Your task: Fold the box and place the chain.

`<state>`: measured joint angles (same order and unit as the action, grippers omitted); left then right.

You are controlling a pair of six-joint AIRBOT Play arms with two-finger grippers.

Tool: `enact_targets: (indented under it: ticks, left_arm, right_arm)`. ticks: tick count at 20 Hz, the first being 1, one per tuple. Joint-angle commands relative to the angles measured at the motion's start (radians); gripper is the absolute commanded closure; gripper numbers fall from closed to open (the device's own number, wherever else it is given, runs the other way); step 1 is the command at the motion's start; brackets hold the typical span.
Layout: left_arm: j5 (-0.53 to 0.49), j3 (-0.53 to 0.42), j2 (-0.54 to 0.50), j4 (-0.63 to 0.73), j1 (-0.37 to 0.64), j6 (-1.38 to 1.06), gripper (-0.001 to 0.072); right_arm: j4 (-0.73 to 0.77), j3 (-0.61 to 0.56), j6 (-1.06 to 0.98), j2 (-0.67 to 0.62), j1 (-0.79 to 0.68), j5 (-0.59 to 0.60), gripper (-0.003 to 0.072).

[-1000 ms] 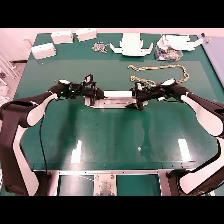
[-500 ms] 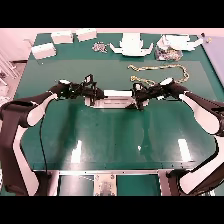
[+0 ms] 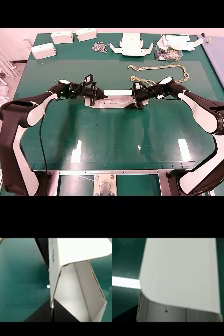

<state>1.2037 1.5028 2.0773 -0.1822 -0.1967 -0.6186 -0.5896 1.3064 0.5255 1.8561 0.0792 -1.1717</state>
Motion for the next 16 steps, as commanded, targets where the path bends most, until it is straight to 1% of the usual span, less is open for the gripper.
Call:
enact_targets:
  ticks: [1, 11, 12, 16]
  left_arm:
    - [0.001, 0.000, 0.000, 0.000, 0.000, 0.000, 0.0688]
    - [0.000, 0.000, 0.000, 0.000, 0.000, 0.000, 0.0688]
    - [0.000, 0.000, 0.000, 0.000, 0.000, 0.000, 0.0688]
    - [0.001, 0.000, 0.000, 0.000, 0.000, 0.000, 0.0688]
  right_arm:
    - [-0.009, 0.001, -0.003, 0.002, 0.000, -0.009, 0.0112]
    - [-0.041, 0.002, -0.013, 0.003, 0.001, -0.008, 0.0135]
    - [-0.045, 0.002, -0.013, 0.003, 0.001, -0.008, 0.0182]
    - [-0.044, 0.003, -0.013, 0.002, 0.001, -0.008, 0.0188]
